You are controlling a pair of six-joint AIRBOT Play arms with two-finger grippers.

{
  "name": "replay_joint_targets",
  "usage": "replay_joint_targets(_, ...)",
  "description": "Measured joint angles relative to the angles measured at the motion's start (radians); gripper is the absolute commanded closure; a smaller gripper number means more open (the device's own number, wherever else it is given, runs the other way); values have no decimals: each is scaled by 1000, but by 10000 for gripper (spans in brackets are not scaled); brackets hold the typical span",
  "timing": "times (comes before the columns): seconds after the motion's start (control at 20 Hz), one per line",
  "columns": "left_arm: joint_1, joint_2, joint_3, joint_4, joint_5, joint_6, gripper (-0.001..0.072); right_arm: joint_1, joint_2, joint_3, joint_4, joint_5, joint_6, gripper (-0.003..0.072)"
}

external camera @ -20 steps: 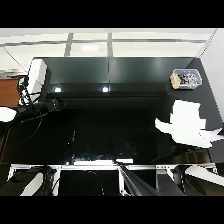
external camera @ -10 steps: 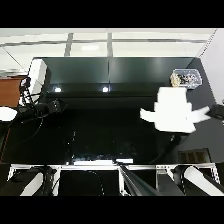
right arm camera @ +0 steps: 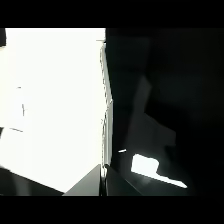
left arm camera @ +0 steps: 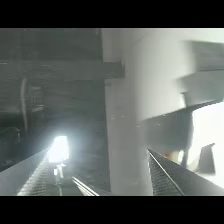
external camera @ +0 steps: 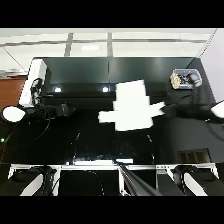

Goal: Fold the box and place the chain.

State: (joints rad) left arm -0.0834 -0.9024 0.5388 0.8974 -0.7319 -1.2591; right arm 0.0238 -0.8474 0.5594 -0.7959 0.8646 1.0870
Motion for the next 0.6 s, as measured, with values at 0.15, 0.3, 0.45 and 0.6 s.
replay_joint_targets(0.15,-68,-64,38,-66,13,37,4,168,12,-124,92,-200,19,674)
replay_joint_targets(0.3,-87,-201,147,-167,-55,123,7,255,17,-190,138,-301,37,674)
replay_joint_targets(0.45,-90,-386,287,-247,-180,198,24,288,19,-215,154,-339,40,674)
replay_joint_targets(0.6,-91,-573,424,-288,-312,244,25,300,19,-225,162,-357,44,674)
